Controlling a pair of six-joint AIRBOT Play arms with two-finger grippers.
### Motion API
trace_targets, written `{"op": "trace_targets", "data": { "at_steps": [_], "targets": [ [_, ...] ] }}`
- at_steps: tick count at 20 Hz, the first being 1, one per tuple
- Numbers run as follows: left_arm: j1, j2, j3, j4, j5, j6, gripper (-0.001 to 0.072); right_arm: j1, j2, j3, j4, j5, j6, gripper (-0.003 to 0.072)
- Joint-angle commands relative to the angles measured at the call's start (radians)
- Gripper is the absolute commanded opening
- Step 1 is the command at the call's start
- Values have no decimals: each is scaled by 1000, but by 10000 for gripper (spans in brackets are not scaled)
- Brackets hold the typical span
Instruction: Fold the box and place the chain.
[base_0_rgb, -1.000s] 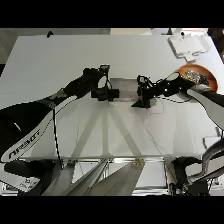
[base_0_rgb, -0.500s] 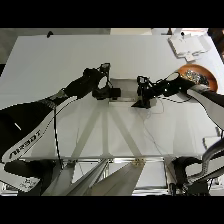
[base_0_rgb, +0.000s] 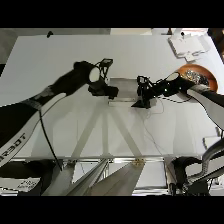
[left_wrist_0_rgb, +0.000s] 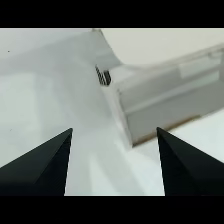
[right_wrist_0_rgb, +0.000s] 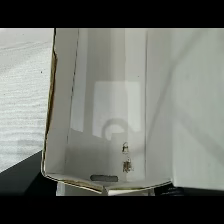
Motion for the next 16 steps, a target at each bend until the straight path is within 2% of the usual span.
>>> {"op": "trace_targets", "data": {
  "at_steps": [1,3,8,9,10,16],
  "targets": [
    [89,52,0,-106,-113,320,582,0,1,1,0,0,0,501],
    [151,51,-1,-185,-145,533,581,0,1,1,0,0,0,501],
    [251,-5,-53,-362,-138,1281,589,0,1,1,0,0,0,501],
    [253,-20,-56,-374,-132,1379,653,0,1,1,0,0,0,501],
    [253,-37,-57,-381,-113,1468,699,0,1,1,0,0,0,501],
    [243,-119,-57,-517,-50,1772,702,0,1,1,0,0,0,501]
  ]
}}
